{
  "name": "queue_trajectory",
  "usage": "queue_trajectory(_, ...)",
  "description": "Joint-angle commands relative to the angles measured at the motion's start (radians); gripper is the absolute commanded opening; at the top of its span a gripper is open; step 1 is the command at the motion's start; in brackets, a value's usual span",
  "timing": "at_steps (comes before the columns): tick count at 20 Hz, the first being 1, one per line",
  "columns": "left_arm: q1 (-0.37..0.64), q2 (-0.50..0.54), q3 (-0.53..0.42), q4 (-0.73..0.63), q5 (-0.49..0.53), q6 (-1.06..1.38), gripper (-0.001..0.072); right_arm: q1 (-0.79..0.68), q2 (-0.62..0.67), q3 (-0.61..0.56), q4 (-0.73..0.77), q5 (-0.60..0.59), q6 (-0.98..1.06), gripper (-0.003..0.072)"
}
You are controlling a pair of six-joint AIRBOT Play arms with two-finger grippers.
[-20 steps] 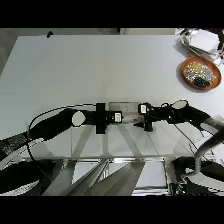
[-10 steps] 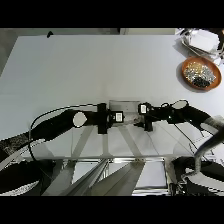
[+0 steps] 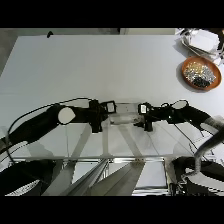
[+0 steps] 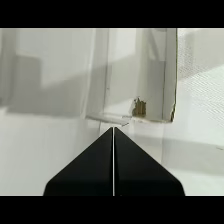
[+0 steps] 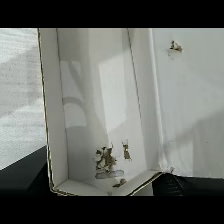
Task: Fold the box and place the chain.
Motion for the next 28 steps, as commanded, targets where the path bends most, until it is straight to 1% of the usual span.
queue_trajectory(1, 0.099, 0.123, 0.000, 0.053, -0.187, -0.298, 0.0002, 0.000, 0.000, 0.000, 0.000, 0.000, 0.000, 0.0438)
queue_trajectory(4, 0.204, 0.199, 0.000, 0.071, -0.293, -0.592, 0.0002, 0.000, 0.000, 0.000, 0.000, 0.000, 0.000, 0.0438)
queue_trajectory(6, 0.267, 0.209, -0.002, 0.072, -0.373, -0.742, 0.0002, 0.000, 0.000, 0.000, 0.000, 0.000, 0.000, 0.0438)
queue_trajectory(7, 0.288, 0.208, -0.011, 0.071, -0.388, -0.811, 0.0002, 0.000, 0.000, 0.000, 0.000, 0.000, 0.000, 0.0438)
queue_trajectory(9, 0.301, 0.204, -0.047, 0.059, -0.359, -0.895, 0.0002, 0.000, 0.000, 0.000, 0.000, 0.000, 0.000, 0.0438)
queue_trajectory(11, 0.301, 0.172, -0.086, 0.013, -0.336, -0.896, 0.0002, 0.000, 0.000, 0.000, 0.000, 0.000, 0.000, 0.0438)
queue_trajectory(13, 0.299, 0.103, -0.102, -0.044, -0.330, -0.895, 0.0002, 0.000, 0.000, 0.000, 0.000, 0.000, 0.000, 0.0438)
queue_trajectory(16, 0.288, -0.013, -0.102, -0.107, -0.251, -0.894, 0.0002, 0.000, 0.000, 0.000, 0.000, 0.000, 0.000, 0.0438)
queue_trajectory(19, 0.279, -0.084, -0.102, -0.125, -0.198, -0.894, 0.0002, 0.000, 0.000, 0.000, 0.000, 0.000, 0.000, 0.0438)
queue_trajectory(25, 0.226, -0.124, -0.102, -0.226, -0.091, -0.813, 0.0003, 0.000, 0.000, 0.000, 0.000, 0.000, 0.000, 0.0438)
queue_trajectory(28, 0.201, -0.155, -0.102, -0.232, -0.086, -0.813, 0.0003, 0.000, 0.000, 0.000, 0.000, 0.000, 0.000, 0.0438)
